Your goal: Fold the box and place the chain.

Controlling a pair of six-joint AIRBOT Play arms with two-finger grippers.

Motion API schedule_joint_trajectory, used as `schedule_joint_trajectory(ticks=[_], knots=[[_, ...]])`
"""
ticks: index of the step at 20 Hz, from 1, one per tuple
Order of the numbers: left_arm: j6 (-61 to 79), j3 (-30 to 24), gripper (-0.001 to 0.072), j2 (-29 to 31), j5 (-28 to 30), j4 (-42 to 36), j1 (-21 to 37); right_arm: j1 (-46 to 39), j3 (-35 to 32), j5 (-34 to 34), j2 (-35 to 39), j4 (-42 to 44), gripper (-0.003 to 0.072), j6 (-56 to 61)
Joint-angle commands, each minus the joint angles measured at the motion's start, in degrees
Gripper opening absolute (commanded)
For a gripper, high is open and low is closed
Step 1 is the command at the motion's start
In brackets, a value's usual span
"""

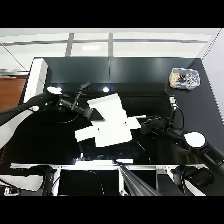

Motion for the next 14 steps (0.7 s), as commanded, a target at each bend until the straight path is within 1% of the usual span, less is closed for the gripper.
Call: schedule_joint_trajectory(ticks=[1,2,3,7,14], knots=[[1.81,2.73,0.0418,-2.82,-6.54,6.67,0.02,0.07,0.0,-0.98,0.07,0.04,0.0017,0.02],[1.92,3.32,0.0328,-2.84,-5.84,7.5,0.04,0.07,0.0,-0.96,0.07,0.02,0.0018,0.02],[2.36,3.91,0.0284,-2.82,-5.75,7.45,0.07,0.07,0.0,-0.94,0.07,0.02,0.0017,0.02],[2.34,6.21,0.0275,-2.82,-6.58,7.69,0.26,0.07,0.0,-0.94,0.07,0.0,0.0017,0.02],[2.56,6.4,0.0276,-2.82,-3.04,9.75,0.39,0.07,0.0,-0.55,0.07,0.02,0.0018,0.04]])
